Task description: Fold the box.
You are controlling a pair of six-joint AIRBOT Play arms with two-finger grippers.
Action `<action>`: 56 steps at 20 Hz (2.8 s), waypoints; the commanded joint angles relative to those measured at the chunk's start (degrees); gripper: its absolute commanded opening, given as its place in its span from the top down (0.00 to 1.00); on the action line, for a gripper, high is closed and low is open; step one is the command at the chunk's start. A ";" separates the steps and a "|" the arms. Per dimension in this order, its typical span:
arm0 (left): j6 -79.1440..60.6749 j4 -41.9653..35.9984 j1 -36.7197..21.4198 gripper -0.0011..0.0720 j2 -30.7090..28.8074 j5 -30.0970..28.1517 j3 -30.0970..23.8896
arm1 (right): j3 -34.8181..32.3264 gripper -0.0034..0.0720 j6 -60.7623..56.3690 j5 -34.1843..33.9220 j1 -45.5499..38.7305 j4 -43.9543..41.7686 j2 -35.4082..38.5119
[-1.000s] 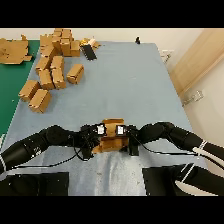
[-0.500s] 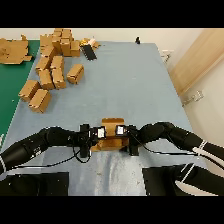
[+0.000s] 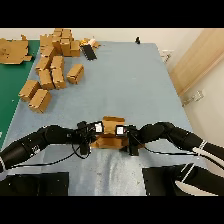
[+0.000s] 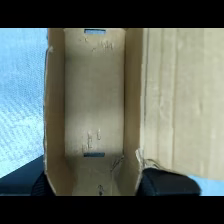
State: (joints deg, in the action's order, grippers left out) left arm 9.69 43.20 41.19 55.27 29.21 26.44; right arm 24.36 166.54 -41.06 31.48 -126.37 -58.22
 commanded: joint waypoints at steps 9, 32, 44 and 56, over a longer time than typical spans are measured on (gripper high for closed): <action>2.23 -1.44 2.29 0.93 -0.02 2.71 0.04 | -0.02 0.33 -0.02 0.00 0.04 -0.31 -0.02; 1.42 6.12 -2.95 0.09 -3.37 8.15 0.04 | -0.02 0.33 0.00 0.04 0.04 -0.28 -0.02; -8.66 -5.95 -2.93 0.49 0.66 5.95 0.04 | -0.02 0.33 -0.02 0.02 0.04 -0.26 -0.02; -10.56 -7.45 -2.80 0.93 0.83 4.13 0.09 | -0.02 0.33 -0.02 0.04 0.04 -0.28 -0.02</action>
State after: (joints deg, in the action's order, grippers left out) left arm -0.25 36.45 38.26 55.99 33.54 26.46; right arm 24.36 166.54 -41.04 31.48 -126.63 -58.22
